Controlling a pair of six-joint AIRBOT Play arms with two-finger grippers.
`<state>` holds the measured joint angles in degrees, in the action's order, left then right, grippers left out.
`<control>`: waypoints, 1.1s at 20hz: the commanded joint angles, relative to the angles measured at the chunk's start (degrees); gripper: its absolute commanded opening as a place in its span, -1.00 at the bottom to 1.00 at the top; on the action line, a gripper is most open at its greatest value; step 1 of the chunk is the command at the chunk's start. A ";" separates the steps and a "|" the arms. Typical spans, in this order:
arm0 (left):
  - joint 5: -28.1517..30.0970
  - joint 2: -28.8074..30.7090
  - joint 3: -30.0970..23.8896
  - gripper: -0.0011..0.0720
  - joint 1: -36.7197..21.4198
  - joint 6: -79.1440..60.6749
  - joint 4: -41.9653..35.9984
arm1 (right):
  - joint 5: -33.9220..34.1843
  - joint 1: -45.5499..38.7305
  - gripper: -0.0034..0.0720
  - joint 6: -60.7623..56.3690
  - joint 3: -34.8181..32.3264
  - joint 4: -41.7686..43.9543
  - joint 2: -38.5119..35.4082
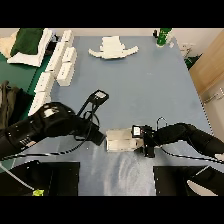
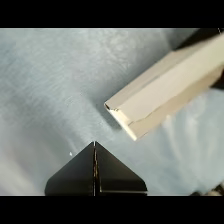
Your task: Fold the box.
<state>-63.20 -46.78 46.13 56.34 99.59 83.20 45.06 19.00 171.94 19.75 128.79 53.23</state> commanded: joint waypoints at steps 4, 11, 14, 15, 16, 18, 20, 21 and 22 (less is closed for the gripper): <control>12.94 9.99 -18.53 0.93 -19.02 -59.87 -24.09 | 0.00 0.02 0.25 0.00 0.00 0.02 -0.04; 22.43 -0.42 -25.31 0.93 -19.06 -88.50 -41.46 | 0.00 0.02 0.25 -0.02 0.00 0.02 -0.04; 25.62 -7.43 -25.29 0.93 -15.98 -92.98 -45.72 | 0.00 0.02 0.25 0.00 0.00 0.02 -0.04; 26.91 -8.98 -25.29 0.94 -14.82 -95.56 -47.84 | 0.00 0.02 0.25 0.00 0.00 0.02 -0.04; 28.46 -10.05 -25.29 0.93 -13.35 -97.48 -50.36 | 0.00 0.02 0.25 0.00 0.00 0.02 -0.04; 31.58 -11.06 -25.22 0.93 -10.82 -98.73 -53.57 | 0.00 0.02 0.25 -0.02 0.00 0.02 -0.04; 33.70 -11.52 -25.22 0.93 -9.44 -98.75 -53.86 | 0.00 0.02 0.25 -0.02 0.00 0.02 -0.04; 34.10 -11.74 -25.20 0.93 -9.09 -98.75 -53.88 | 0.00 0.02 0.25 -0.02 0.00 0.02 -0.04; 34.67 -11.91 -25.22 0.93 -8.76 -98.75 -53.86 | 0.00 0.02 0.25 0.00 0.00 0.02 -0.04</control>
